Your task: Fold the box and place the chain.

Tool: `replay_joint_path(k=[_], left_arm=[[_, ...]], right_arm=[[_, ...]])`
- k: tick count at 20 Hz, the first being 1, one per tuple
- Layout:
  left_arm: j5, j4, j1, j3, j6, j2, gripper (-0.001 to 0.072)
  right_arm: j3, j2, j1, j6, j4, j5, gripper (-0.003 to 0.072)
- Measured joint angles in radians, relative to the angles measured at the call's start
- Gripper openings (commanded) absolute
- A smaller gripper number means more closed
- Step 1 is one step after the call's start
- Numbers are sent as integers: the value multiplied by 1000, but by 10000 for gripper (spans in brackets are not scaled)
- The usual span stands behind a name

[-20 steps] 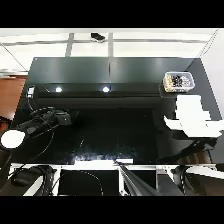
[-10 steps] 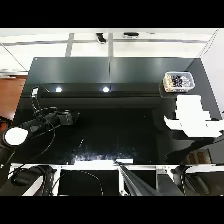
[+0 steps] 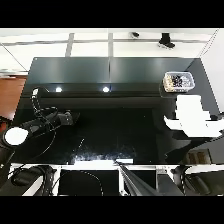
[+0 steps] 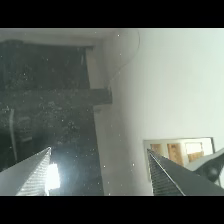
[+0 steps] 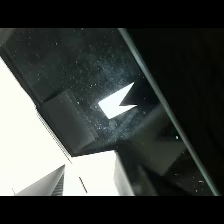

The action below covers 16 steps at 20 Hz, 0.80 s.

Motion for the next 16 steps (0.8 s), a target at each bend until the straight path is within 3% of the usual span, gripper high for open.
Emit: replay_joint_path(k=[7,9,11,12,16], left_arm=[[-8,0,0,0,-3,0,707],[-9,0,0,0,-2,0,707],[-9,0,0,0,-2,0,707],[-9,0,0,0,-2,0,707],[-9,0,0,0,-1,0,707]], right_arm=[[-35,1,12,30,-23,35,487],[-52,3,13,31,-26,41,142],[-61,9,13,22,-24,44,125],[-64,15,13,13,-18,45,10],[-71,51,13,-18,13,47,14]])
